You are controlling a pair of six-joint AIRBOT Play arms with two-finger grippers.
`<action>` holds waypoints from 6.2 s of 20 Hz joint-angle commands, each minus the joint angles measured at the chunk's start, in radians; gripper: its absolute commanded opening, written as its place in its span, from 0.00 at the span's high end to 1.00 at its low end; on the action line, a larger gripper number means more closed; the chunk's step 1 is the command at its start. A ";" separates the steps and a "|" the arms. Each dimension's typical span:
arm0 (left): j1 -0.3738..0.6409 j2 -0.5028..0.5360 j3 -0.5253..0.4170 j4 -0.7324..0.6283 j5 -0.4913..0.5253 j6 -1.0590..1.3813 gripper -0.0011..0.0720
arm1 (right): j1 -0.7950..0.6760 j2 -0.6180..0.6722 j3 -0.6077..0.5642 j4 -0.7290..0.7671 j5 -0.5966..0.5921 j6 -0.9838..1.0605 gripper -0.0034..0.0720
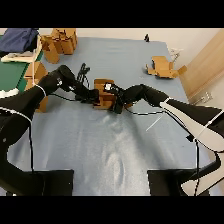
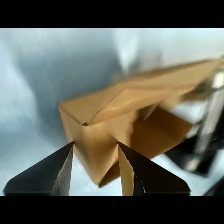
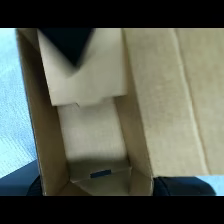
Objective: Fold the box.
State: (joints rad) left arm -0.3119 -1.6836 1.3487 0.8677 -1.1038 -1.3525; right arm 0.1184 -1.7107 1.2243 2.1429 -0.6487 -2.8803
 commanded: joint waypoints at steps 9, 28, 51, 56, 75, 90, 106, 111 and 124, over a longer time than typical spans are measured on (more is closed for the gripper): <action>-0.007 0.005 0.003 0.009 0.073 -0.079 0.43 | 0.000 0.000 -0.001 0.008 0.000 0.009 0.05; -0.231 -0.027 0.099 0.621 0.098 -0.500 0.44 | 0.000 -0.002 -0.002 0.012 -0.007 0.012 0.05; -0.237 -0.030 0.100 0.500 0.089 -0.453 0.96 | 0.000 -0.002 -0.002 0.012 -0.006 0.012 0.05; -0.237 -0.030 0.114 0.500 0.066 -0.451 0.96 | 0.000 -0.002 -0.002 0.012 -0.007 0.012 0.06; -0.235 -0.030 0.120 0.614 -0.033 -0.450 0.95 | 0.003 0.004 0.000 0.008 -0.018 0.007 0.01; -0.221 0.024 0.130 0.593 -0.053 -0.342 0.26 | 0.003 0.004 0.000 0.008 -0.018 0.008 0.01; 0.359 0.235 0.078 -0.611 -0.465 1.028 0.10 | 0.002 0.004 0.000 0.007 -0.018 0.008 0.01; 0.582 0.234 -0.063 -0.327 -0.418 1.144 0.10 | 0.000 0.002 0.000 0.007 -0.017 0.008 0.01; 0.310 0.061 -0.121 -0.229 -0.158 1.801 0.04 | 0.001 0.002 0.000 -0.004 -0.007 -0.026 0.02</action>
State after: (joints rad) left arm 0.0536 -1.5925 1.2293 0.6106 -1.2892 0.3794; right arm 0.1192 -1.7081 1.2243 2.1414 -0.6552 -2.9044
